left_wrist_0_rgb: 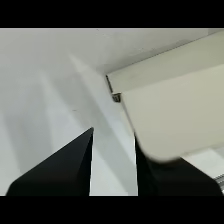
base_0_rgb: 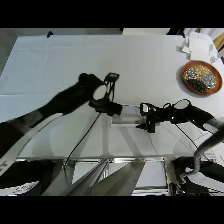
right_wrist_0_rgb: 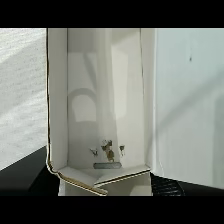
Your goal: Fold the box and place the chain.
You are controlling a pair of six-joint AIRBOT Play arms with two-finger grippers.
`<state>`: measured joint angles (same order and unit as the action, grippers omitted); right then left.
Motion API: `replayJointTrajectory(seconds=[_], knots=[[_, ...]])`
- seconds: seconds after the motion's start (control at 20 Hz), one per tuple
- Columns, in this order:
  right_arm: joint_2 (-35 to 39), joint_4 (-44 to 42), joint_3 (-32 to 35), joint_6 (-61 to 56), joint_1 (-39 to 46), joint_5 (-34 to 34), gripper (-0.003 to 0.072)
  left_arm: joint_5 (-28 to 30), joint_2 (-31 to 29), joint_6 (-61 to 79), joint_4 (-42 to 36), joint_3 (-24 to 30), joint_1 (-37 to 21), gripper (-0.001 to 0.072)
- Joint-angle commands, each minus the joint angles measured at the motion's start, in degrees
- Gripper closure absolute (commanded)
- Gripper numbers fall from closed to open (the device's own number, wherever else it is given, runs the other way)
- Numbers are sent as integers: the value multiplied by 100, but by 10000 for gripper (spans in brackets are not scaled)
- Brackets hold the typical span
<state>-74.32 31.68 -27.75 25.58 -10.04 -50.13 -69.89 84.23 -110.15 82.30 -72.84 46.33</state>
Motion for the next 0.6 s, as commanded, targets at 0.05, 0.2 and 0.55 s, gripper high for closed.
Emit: replayJointTrajectory(seconds=[0.05, 0.2, 0.55], knots=[[4, -2, -2, -2, 0, -2, 287, 601, -907, 2391, 284, 516, -446, 199], [4, -2, -2, -2, 0, 0, 287, 1709, -1674, 4690, -13, 1700, -802, 15], [4, -2, -2, -2, 0, -2, 287, 2212, -1388, 11315, -3657, 3176, -1648, 13]])
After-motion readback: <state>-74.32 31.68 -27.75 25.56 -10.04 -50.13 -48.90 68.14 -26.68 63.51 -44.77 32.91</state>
